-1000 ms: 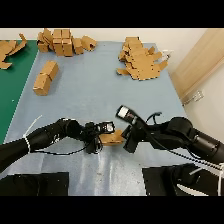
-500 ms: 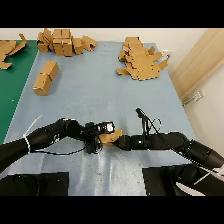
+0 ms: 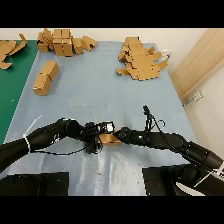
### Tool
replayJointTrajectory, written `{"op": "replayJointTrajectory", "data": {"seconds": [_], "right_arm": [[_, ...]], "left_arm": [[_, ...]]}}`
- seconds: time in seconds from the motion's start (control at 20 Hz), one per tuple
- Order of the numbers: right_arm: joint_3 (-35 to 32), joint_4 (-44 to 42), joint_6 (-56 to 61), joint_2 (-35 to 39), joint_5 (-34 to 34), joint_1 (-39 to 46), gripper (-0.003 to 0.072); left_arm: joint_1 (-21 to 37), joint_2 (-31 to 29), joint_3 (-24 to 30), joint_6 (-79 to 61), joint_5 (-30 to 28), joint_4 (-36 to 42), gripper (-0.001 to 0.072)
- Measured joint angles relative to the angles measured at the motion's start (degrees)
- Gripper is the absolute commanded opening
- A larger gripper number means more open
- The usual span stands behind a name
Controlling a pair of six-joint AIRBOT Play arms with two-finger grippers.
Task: Fold the box.
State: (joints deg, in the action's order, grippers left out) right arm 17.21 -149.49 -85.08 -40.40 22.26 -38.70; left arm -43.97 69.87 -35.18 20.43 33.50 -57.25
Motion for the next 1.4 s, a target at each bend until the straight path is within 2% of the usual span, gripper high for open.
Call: {"op": "replayJointTrajectory", "data": {"seconds": [0.45, 0.7, 1.4], "right_arm": [[-0.83, 1.11, -0.09, -0.09, 0.59, -1.84, 0.0005], [-1.49, 1.46, -0.07, -1.97, -1.38, -3.98, 0.0005], [-1.68, 2.16, -0.04, -4.24, -2.47, -4.48, 0.0006]], "left_arm": [[0.00, 0.00, 0.00, 0.00, -0.02, 0.00, 0.0464], [0.00, 0.00, 0.00, 0.00, -0.02, 0.00, 0.0464], [0.00, 0.00, 0.00, 0.02, -0.02, 0.02, 0.0464]]}}
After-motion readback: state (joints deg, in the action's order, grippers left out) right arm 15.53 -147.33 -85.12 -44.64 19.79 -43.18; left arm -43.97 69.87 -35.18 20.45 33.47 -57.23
